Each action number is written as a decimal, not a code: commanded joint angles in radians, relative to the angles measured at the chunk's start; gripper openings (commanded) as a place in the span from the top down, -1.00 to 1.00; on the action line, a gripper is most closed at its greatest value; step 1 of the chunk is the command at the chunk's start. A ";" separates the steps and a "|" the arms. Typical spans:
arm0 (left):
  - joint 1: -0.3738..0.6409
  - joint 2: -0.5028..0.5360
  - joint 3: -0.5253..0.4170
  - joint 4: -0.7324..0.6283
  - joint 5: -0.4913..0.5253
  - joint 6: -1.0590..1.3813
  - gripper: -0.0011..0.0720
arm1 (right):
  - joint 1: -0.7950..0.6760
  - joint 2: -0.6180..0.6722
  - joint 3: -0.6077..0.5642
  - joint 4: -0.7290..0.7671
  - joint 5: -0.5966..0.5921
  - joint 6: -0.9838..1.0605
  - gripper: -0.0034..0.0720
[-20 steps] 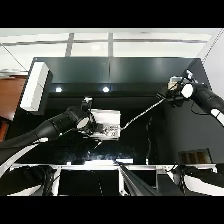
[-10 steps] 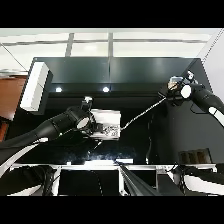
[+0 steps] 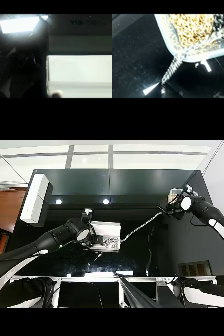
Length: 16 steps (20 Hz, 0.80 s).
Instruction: Fold the box and place the chain.
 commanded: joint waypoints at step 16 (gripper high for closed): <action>0.000 -0.001 0.000 0.000 -0.012 0.000 0.88 | 0.077 0.647 0.117 0.571 0.402 -0.605 0.84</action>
